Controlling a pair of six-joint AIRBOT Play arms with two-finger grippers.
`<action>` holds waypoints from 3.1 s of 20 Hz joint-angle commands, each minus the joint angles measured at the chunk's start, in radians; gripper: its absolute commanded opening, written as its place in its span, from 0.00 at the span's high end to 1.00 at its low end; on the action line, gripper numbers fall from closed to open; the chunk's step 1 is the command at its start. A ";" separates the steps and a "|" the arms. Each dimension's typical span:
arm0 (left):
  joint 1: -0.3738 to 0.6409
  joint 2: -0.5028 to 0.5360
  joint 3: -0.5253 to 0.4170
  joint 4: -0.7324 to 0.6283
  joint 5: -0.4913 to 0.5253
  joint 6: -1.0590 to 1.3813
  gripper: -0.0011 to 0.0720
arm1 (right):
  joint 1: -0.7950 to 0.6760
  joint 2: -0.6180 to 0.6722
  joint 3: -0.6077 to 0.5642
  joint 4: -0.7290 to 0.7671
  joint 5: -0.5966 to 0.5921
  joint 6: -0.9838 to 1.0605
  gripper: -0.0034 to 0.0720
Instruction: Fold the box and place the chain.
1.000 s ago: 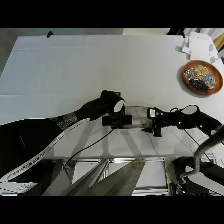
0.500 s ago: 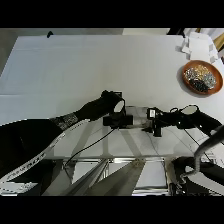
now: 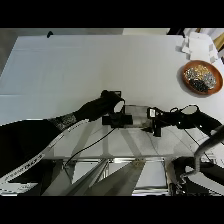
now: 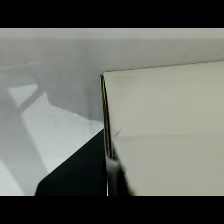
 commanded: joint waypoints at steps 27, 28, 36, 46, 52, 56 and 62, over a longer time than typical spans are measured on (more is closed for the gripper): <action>0.014 0.061 0.001 0.068 0.032 -0.003 0.92 | 0.000 0.000 0.000 -0.003 0.001 -0.004 0.57; 0.011 0.055 0.001 0.067 0.042 -0.004 0.95 | 0.000 0.000 0.000 -0.003 0.001 -0.004 0.57; -0.002 0.035 0.001 0.080 0.046 -0.004 0.97 | 0.000 0.000 0.000 -0.003 0.001 -0.004 0.57; -0.004 0.034 0.001 0.093 0.061 -0.004 0.97 | 0.000 0.000 0.000 -0.003 0.001 -0.004 0.57; -0.014 0.011 0.001 0.085 0.061 -0.003 0.92 | 0.000 0.000 0.000 -0.003 0.001 -0.004 0.57; -0.014 0.011 0.001 0.086 0.061 -0.003 0.84 | 0.000 0.000 0.000 -0.003 0.001 -0.004 0.57; -0.014 0.006 0.001 0.086 0.061 -0.003 0.84 | 0.000 0.000 0.000 -0.003 0.002 -0.004 0.57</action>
